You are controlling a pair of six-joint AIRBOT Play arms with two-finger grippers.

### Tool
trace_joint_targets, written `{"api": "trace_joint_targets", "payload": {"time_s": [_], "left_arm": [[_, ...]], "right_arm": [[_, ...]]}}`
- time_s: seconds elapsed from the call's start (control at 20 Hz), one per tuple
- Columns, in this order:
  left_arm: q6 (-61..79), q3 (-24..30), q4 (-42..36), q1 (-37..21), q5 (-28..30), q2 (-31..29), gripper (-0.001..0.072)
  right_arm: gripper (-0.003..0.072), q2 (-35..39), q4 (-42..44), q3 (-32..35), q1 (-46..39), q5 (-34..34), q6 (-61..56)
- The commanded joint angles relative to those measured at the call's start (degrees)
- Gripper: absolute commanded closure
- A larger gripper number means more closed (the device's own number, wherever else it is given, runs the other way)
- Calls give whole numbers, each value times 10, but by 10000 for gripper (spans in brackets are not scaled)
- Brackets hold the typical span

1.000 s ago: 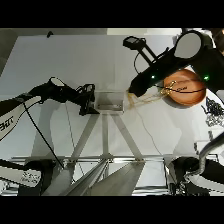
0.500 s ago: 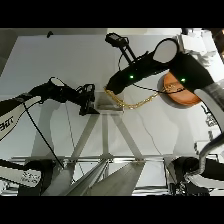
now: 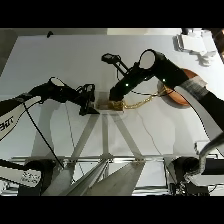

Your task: Fold the box and place the chain.

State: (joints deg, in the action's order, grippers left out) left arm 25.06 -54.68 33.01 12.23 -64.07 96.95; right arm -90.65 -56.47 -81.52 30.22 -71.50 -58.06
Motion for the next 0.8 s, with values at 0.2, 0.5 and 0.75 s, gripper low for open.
{"api": "trace_joint_targets", "payload": {"time_s": [0.2, 0.5, 0.75], "left_arm": [[0, 0, 0, 0, 0, 0, 455], [0, 0, 0, 0, 0, 0, 455], [0, 0, 0, 0, 0, 0, 455]], "right_arm": [[390, 18, -18, 0, -24, -111, 106], [386, 76, -102, 3, -87, -72, 200], [246, 144, -109, 128, -110, 63, 366]]}}
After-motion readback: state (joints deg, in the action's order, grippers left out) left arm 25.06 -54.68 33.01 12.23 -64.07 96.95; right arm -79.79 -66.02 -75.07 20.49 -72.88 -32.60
